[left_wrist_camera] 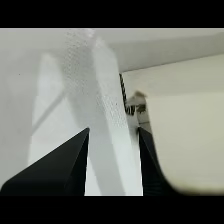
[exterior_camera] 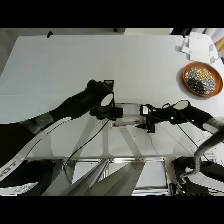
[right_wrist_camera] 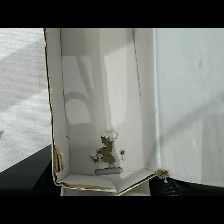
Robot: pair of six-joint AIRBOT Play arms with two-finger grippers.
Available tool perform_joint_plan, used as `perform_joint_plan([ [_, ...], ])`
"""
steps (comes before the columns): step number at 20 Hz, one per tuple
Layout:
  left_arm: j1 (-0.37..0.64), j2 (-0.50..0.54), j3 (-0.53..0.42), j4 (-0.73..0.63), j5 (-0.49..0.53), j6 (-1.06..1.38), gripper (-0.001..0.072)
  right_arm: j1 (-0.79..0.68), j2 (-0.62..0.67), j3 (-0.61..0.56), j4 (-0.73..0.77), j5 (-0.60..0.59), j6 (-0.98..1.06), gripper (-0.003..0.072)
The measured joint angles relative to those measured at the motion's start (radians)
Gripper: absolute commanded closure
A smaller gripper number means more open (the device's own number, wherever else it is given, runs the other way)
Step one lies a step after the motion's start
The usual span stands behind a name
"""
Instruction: Fold the box and place the chain.
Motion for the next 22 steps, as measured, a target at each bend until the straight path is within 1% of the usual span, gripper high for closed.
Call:
perform_joint_plan([
  [4,0.004,0.127,-0.012,0.013,0.032,0.142,0.0358,0.000,0.000,0.000,0.000,0.000,0.000,0.0247],
  [7,0.017,0.256,-0.063,0.017,0.050,0.240,0.0357,0.000,0.000,0.000,0.000,0.000,0.000,0.0247],
  [8,0.025,0.301,-0.092,0.016,0.053,0.275,0.0325,0.000,0.000,0.000,0.000,0.000,0.000,0.0247],
  [9,0.036,0.353,-0.132,0.014,0.066,0.322,0.0241,0.000,0.000,0.000,0.000,0.000,0.000,0.0247],
  [10,0.047,0.401,-0.176,0.006,0.080,0.379,0.0217,0.000,0.000,0.000,0.000,0.000,0.000,0.0247],
  [12,0.074,0.502,-0.282,-0.035,0.138,0.542,0.0217,0.000,0.000,0.000,0.000,0.000,0.000,0.0247],
  [13,0.090,0.547,-0.342,-0.070,0.179,0.649,0.0181,0.000,0.000,0.000,0.000,0.000,0.000,0.0247],
  [14,0.107,0.584,-0.397,-0.107,0.224,0.761,-0.0008,0.000,0.000,0.000,0.000,0.000,0.000,0.0247],
  [15,0.127,0.613,-0.455,-0.152,0.278,0.894,0.0009,0.000,0.000,0.000,0.000,0.000,0.000,0.0247],
  [17,0.175,0.630,-0.548,-0.232,0.361,1.169,0.0009,0.000,0.000,0.000,0.000,0.000,-0.001,0.0247],
  [18,0.199,0.617,-0.582,-0.277,0.390,1.308,0.0008,0.000,0.000,0.000,0.000,0.000,-0.001,0.0247],
  [20,0.240,0.559,-0.621,-0.376,0.429,1.555,0.0005,0.000,0.000,0.000,0.000,0.000,0.000,0.0247],
  [22,0.266,0.468,-0.644,-0.503,0.458,1.820,0.0002,0.000,0.000,0.000,0.000,0.000,0.000,0.0247],
])
